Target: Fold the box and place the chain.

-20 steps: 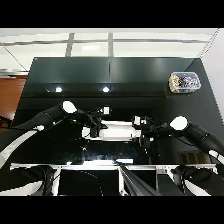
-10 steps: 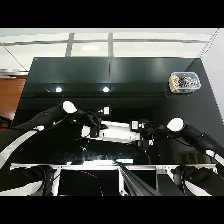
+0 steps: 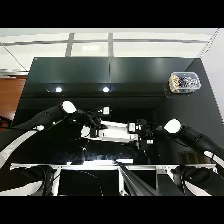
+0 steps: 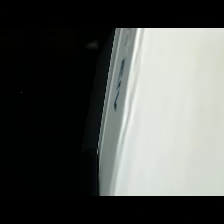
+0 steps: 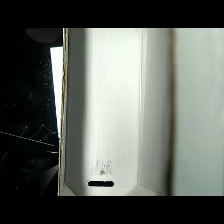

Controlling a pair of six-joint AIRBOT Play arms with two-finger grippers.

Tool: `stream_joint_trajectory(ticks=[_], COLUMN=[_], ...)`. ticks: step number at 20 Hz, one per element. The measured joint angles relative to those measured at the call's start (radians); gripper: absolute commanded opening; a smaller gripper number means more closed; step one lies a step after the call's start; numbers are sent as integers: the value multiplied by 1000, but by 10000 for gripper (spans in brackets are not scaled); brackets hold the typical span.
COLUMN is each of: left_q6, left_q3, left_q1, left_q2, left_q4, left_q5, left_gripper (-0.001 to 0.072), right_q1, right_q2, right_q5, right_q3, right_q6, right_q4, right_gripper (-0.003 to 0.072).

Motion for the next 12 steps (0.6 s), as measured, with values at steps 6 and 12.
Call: stream_joint_trajectory(ticks=[6, 12], left_q6=[-8, -111], left_q3=[16, 23], left_q1=[0, -1], left_q2=[2, 18], left_q4=[8, 70], left_q5=[-25, -42], left_gripper=[23, 21], right_q1=[1, 1], right_q2=[-20, -25], right_q5=[0, 15], right_q3=[1, 4], right_q6=[-2, -1], right_q4=[5, 3], right_gripper=[590, 590])
